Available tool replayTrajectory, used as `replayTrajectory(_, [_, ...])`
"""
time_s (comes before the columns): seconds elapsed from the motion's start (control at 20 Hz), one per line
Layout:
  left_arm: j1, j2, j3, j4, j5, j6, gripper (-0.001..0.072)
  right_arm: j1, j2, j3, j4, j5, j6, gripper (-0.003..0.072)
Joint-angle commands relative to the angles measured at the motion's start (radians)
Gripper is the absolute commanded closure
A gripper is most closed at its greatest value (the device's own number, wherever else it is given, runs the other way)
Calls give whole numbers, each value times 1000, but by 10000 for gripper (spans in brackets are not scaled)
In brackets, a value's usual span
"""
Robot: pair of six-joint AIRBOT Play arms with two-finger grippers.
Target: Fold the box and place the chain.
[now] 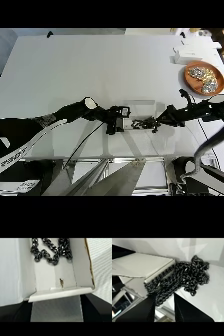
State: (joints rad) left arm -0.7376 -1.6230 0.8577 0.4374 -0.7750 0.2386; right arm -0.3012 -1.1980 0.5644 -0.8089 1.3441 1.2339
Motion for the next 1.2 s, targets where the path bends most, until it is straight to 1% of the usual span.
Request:
replayTrajectory(0.0, [0,1,0,0,0,0,438,15,-3,0,-20,-26,27,466])
replayTrajectory(0.65, [0,1,0,0,0,0,438,16,-3,0,-18,-32,49,471])
replayTrajectory(0.7, [0,1,0,0,0,0,438,16,-3,0,-18,-34,35,474])
replayTrajectory(0.75, [0,1,0,0,0,0,438,15,-3,0,-19,-41,-5,511])
replayTrajectory(0.9, [0,1,0,0,0,0,438,15,-3,0,-21,-55,-31,510])
replayTrajectory(1.15, [0,1,0,0,0,0,438,16,-3,-2,-16,-47,-3,510])
